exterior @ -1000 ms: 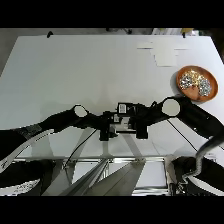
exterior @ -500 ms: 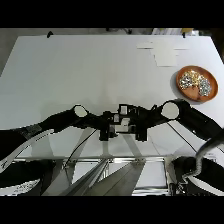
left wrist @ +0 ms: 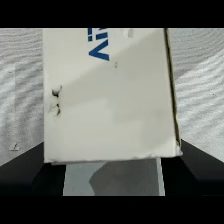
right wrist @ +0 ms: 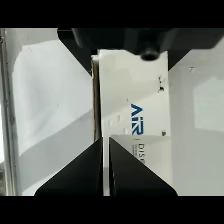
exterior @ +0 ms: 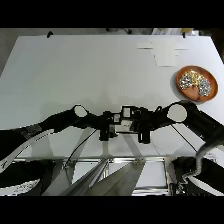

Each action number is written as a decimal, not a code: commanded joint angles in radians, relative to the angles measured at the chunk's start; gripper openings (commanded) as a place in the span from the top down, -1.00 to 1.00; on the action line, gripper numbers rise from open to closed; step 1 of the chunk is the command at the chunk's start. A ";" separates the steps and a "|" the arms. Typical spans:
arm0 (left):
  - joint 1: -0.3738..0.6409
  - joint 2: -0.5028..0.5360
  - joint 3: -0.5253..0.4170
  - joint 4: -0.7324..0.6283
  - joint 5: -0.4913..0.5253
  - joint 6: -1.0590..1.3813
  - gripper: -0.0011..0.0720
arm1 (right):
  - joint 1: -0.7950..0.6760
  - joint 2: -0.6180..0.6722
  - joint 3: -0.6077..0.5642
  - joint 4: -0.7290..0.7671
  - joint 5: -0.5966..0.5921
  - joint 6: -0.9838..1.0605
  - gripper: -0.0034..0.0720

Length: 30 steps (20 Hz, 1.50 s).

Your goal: Fold the box and place the chain.

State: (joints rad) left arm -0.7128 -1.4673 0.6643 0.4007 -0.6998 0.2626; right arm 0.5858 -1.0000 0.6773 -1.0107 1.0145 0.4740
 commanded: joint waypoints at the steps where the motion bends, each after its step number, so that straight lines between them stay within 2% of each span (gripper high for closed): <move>1: 0.000 0.000 0.000 -0.001 0.000 0.000 0.40 | 0.000 0.000 0.000 0.001 -0.030 0.007 0.81; 5: 0.000 0.000 0.000 -0.001 0.000 0.000 0.40 | 0.000 -0.010 -0.002 -0.003 -0.036 0.023 0.86; 30: 0.000 0.000 0.000 -0.001 0.000 0.000 0.40 | 0.000 -0.093 -0.036 -0.002 -0.027 0.023 0.86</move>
State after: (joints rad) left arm -0.7128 -1.4673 0.6643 0.3996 -0.6998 0.2615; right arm 0.5854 -1.0782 0.6422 -1.0130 0.9852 0.4973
